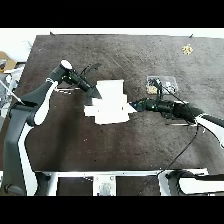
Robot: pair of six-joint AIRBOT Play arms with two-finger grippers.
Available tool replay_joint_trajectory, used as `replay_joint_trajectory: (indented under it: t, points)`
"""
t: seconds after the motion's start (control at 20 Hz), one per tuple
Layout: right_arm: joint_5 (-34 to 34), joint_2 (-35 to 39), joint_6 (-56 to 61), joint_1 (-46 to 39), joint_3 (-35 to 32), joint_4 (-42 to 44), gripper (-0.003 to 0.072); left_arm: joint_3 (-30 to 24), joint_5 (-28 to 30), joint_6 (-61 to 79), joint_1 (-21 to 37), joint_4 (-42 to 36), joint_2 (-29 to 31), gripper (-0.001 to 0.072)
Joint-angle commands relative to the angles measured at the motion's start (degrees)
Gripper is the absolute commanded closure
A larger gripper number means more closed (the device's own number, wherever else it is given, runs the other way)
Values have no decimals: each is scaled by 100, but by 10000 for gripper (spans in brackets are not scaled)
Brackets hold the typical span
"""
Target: Fold the box and place the chain.
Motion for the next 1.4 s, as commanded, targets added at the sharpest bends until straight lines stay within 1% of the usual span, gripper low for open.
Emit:
replay_joint_trajectory:
  t: [0.0, 0.15, 0.25, 0.3, 0.4, 0.6, 0.9, 1.15, 1.35]
  points:
    - [168, 44, -50, -321, 37, -2, 236, 155, 201, 520, -26, -17, 13, 701]
    - [767, 127, -278, -859, 37, 46, 237, 358, 461, 1158, -26, -31, 50, 701]
    - [1141, 221, -944, -1119, 37, 313, 236, 356, 684, 1624, -28, -22, 50, 701]
    - [1211, 302, -1305, -1182, 37, 485, 237, 352, 837, 1829, -55, -13, 50, 700]
    - [1108, 426, -1773, -1191, 39, 638, 237, 352, 1154, 2321, -175, 94, 52, 700]
    - [870, 422, -1797, -1189, 37, 313, 237, 352, 1405, 2516, -452, 887, 52, 700]
    - [846, 424, -1862, -1034, 37, 313, 237, 350, 1440, 2551, -461, 914, 50, 700]
    - [238, 424, -2173, -555, 39, 85, 235, 321, 1462, 2542, -461, 916, 28, 700]
    - [210, 424, -2352, -391, 44, 74, 234, 188, 1532, 2352, -461, 927, 28, 700]
